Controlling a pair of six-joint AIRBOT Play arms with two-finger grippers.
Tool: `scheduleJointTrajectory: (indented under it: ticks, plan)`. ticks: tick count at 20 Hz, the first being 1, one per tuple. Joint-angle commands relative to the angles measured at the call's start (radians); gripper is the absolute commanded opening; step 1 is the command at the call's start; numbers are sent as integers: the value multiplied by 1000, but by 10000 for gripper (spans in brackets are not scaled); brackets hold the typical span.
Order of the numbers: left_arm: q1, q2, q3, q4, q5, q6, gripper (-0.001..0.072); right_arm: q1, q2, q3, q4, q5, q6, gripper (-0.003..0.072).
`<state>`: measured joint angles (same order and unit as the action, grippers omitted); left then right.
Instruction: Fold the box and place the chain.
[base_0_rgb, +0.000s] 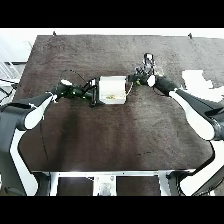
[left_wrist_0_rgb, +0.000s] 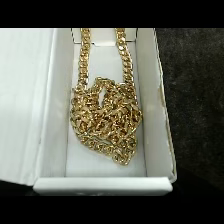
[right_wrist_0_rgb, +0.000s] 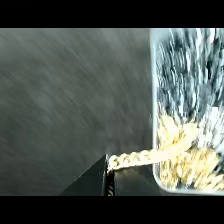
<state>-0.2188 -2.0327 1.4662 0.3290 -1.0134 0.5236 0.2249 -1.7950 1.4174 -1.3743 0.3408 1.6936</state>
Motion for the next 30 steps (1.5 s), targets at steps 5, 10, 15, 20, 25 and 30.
scheduleJointTrajectory:
  ticks: [5,10,15,20,25,30]
  plan:
    - [0,1,0,0,0,0,624,35,414,7,-177,236,-30,8]
    - [0,1,0,0,0,0,624,181,645,8,-235,274,-22,7]
    - [0,1,0,0,0,0,624,339,694,9,-251,273,51,7]
    - [0,1,0,0,0,-1,624,455,680,10,-288,189,182,7]
    - [0,1,0,0,-1,-2,624,470,612,9,-292,183,205,7]
    - [0,1,0,0,-1,-2,624,462,537,7,-295,183,219,7]
